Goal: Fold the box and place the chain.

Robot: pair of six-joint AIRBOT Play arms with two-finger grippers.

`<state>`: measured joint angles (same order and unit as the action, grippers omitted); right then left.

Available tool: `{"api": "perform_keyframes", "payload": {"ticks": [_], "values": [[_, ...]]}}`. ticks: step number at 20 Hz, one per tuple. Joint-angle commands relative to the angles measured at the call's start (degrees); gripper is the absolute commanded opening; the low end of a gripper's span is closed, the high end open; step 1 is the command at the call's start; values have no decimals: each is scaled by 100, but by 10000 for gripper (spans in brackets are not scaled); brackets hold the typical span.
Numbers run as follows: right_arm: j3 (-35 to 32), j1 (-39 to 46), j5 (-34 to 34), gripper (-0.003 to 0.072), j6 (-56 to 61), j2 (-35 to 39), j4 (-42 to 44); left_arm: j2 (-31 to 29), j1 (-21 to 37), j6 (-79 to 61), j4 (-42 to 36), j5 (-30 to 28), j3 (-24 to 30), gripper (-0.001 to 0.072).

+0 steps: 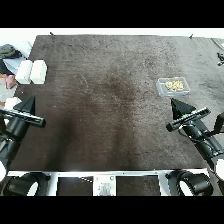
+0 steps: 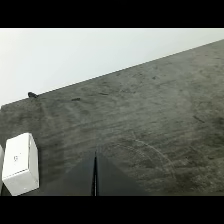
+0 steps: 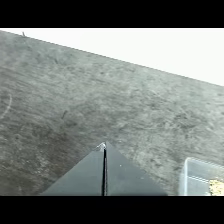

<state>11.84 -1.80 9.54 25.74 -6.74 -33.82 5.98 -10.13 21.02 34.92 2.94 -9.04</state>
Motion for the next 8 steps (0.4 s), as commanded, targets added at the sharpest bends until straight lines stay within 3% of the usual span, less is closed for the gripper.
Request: {"api": "perform_keyframes", "payload": {"ticks": [1,8], "values": [[-76,-4,-59,-17,0,96,-195,-208,-17,2,-2,278,170,12],[-76,-4,-61,-17,0,96,-195,-210,-17,-2,-2,501,170,12]]}}
